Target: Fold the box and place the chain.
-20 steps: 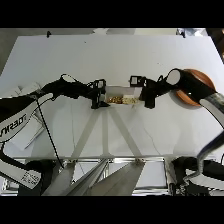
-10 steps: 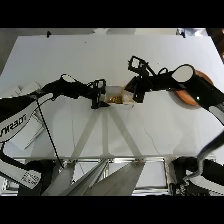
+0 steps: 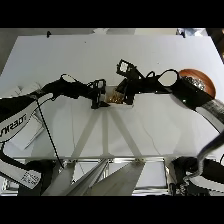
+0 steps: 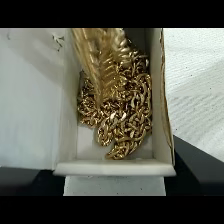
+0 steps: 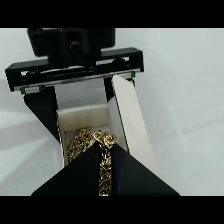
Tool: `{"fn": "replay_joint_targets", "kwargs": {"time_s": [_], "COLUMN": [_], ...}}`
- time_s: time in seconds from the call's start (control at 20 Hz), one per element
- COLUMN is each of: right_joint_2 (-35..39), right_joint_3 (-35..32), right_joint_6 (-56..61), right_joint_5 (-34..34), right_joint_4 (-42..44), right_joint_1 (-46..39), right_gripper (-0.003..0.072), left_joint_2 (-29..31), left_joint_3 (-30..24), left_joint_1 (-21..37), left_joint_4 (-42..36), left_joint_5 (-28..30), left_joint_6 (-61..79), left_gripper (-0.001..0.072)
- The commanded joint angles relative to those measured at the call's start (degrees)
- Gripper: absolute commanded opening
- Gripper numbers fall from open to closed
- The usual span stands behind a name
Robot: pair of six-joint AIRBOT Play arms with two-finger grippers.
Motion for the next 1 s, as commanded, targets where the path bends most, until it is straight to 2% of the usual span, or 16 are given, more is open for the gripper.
{"fn": "replay_joint_targets", "kwargs": {"time_s": [0.0,0.05,0.1,0.25,0.5,0.7,0.95], "right_joint_2": [-1.8,-1.6,-1.2,0.7,1.4,1.4,-0.5], "right_joint_3": [0.1,0.1,0.1,0.1,0.1,0.1,0.1], "right_joint_6": [0.4,0.4,0.6,6.7,11.3,12.0,9.5], "right_joint_5": [0.9,1.7,2.4,6.6,14.9,12.9,10.1], "right_joint_4": [-0.7,-0.6,-0.7,-4.4,-22.3,-25.2,-26.1], "right_joint_1": [0.2,0.2,0.2,-1.4,-4.3,-4.3,-4.3], "right_gripper": [0.0168,0.0308,0.0344,0.0337,0.0334,0.0294,0.0295], "left_joint_2": [0.0,0.0,0.0,0.0,0.0,0.0,0.0], "left_joint_3": [0.1,0.1,0.1,0.1,0.1,0.1,0.1], "left_joint_1": [0.0,0.0,0.0,0.0,0.0,0.0,0.0], "left_joint_4": [0.0,0.0,0.0,0.0,0.0,0.0,0.0], "left_joint_5": [0.0,0.0,0.0,0.0,0.0,0.0,0.0], "left_joint_6": [0.0,0.0,0.0,0.0,0.0,0.0,0.0], "left_gripper": [0.0513,0.0513,0.0513,0.0513,0.0513,0.0513,0.0513]}}
